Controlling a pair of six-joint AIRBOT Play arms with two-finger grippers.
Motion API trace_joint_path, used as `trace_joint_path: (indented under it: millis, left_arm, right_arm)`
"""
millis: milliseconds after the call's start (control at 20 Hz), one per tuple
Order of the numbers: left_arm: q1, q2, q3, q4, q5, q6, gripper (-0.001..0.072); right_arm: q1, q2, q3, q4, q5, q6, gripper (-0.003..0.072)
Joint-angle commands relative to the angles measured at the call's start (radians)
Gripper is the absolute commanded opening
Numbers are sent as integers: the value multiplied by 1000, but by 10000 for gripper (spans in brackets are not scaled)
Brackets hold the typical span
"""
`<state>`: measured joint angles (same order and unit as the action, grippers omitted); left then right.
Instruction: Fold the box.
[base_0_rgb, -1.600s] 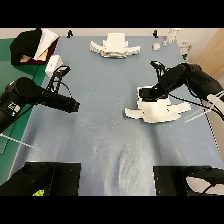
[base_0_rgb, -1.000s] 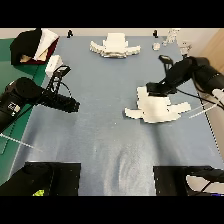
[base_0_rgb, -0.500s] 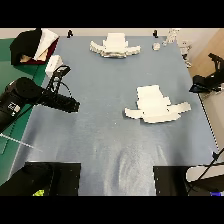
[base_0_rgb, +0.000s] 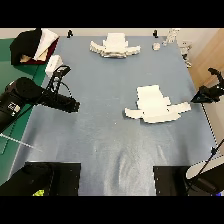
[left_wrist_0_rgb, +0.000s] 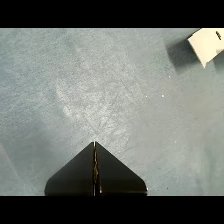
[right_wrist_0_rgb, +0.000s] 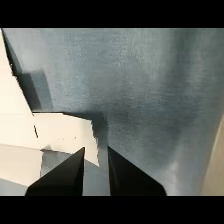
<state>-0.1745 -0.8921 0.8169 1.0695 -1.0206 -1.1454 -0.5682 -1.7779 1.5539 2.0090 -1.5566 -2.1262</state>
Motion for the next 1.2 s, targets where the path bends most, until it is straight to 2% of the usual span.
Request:
trace_joint_path:
  millis: [0,300,750,900,950,1000,1050,1100,1150]
  left_arm:
    - [-1,1,-1,0,0,0,14]
    - [-1,1,-1,-1,0,0,13]
    - [-1,1,-1,0,0,0,13]
    - [-1,1,-1,-1,0,0,14]
    - [-1,1,-1,0,0,0,13]
    - [-1,1,-1,-1,0,0,14]
    - [-1,1,-1,-1,0,0,14]
    - [-1,1,-1,0,0,0,14]
    - [-1,1,-1,-2,0,0,13]
  right_arm:
    - [-6,-34,3,1,-18,-41,229]
    - [-5,-69,2,7,-19,-48,229]
    - [27,-87,-32,203,-132,-72,229]
    - [50,-86,-33,204,-158,-62,216]
    - [59,-86,-33,203,-163,-62,132]
    - [66,-86,-33,201,-165,-63,88]
    - [72,-86,-34,201,-166,-63,80]
    - [79,-86,-34,202,-169,-63,6]
    - [88,-85,-34,203,-171,-62,3]
